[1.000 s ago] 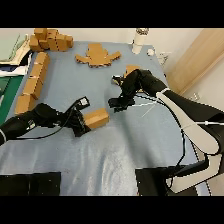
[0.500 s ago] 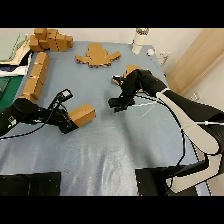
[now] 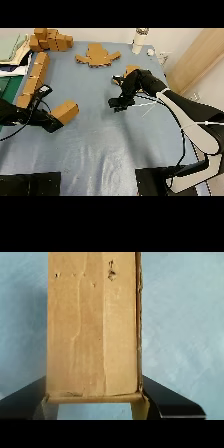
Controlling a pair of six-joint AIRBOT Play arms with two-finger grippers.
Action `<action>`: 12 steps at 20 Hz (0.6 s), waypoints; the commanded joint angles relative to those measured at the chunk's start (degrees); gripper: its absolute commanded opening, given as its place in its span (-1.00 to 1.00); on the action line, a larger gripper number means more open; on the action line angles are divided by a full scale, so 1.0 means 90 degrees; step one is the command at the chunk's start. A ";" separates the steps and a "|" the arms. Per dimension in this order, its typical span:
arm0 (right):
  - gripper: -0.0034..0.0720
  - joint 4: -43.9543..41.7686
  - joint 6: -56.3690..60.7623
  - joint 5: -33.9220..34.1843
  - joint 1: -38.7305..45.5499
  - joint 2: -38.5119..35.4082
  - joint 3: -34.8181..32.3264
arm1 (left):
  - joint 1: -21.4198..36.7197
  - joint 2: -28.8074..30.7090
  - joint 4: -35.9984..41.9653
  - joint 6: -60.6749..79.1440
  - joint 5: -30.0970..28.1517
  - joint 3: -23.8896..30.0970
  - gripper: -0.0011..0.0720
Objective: Fold the box.
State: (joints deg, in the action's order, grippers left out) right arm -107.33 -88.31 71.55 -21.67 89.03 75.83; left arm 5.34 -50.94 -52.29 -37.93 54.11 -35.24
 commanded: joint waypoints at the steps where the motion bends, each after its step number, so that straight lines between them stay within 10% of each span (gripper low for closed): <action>1: -0.90 -0.0002 0.0000 -0.0002 0.0002 0.0000 0.0005 | 0.0355 0.0427 -0.0525 -0.0772 0.0432 0.0311 0.45; 12: -0.90 -0.0002 0.0000 -0.0002 0.0002 0.0000 0.0005 | 0.2055 0.2603 -0.2149 -0.2438 0.1122 0.1144 0.45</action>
State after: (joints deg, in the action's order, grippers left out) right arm -107.35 -88.31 71.55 -21.67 89.03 75.83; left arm 20.16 -32.42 -65.17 -55.20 61.60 -25.63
